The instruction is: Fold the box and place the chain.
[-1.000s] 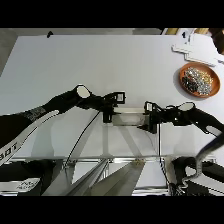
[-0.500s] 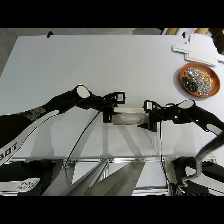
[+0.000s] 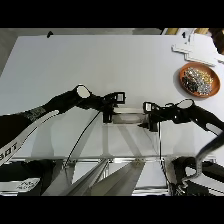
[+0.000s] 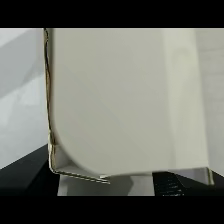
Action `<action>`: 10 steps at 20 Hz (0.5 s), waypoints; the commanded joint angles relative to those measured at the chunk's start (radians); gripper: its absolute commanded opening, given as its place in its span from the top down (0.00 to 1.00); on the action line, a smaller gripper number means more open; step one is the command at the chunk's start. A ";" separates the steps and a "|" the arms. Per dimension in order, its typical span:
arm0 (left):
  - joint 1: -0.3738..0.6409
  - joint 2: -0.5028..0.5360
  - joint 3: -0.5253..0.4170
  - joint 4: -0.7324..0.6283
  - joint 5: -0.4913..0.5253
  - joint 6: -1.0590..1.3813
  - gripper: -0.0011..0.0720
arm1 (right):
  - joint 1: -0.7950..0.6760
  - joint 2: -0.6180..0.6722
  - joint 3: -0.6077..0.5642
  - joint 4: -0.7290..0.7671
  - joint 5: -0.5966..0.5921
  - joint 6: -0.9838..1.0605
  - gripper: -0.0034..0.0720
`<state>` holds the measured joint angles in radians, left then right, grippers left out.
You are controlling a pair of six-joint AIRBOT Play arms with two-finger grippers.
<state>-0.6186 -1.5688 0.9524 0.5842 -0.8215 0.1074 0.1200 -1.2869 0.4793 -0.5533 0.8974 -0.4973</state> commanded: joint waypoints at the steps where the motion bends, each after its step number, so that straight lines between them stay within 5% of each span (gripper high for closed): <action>1: 0.000 0.000 0.000 0.000 0.001 0.000 0.97 | 0.009 -0.004 0.000 -0.001 -0.006 -0.001 0.26; 7: 0.000 0.000 0.000 0.000 0.001 0.000 0.97 | 0.009 -0.003 0.000 -0.011 -0.009 -0.001 0.43; 10: 0.000 0.000 0.000 0.000 0.001 0.000 0.97 | 0.009 -0.003 0.000 -0.018 -0.011 0.002 0.42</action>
<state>-0.6186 -1.5688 0.9524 0.5842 -0.8211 0.1070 0.1280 -1.2900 0.4797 -0.5610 0.8902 -0.4969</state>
